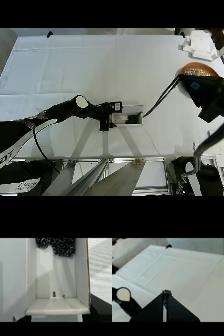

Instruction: Fold the box and place the chain.

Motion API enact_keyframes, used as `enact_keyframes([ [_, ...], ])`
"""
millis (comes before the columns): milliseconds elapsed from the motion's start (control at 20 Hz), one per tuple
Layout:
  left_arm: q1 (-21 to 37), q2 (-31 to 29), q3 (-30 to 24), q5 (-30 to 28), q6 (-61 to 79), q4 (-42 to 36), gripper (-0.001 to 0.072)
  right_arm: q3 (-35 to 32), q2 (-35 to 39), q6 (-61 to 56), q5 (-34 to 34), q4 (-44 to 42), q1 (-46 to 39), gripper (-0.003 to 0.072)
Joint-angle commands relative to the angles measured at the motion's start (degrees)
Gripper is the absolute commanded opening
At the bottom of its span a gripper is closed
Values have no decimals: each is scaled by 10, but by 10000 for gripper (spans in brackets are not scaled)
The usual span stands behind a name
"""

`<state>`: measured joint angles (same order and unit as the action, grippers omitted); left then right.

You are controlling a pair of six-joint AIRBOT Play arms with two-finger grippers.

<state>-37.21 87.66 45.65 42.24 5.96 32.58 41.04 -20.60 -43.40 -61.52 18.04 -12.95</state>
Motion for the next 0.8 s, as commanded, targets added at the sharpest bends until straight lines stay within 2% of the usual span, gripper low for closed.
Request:
enact_keyframes([
  [0,0,0,0,0,0,0,434,0,2,33,-24,-104,0,18],
  [400,0,0,0,0,0,0,434,0,0,48,-21,-168,2,18],
  [550,0,0,0,0,0,0,434,0,-22,49,16,-170,49,18],
  [750,0,0,0,0,0,0,434,0,-82,74,27,-167,110,18],
])
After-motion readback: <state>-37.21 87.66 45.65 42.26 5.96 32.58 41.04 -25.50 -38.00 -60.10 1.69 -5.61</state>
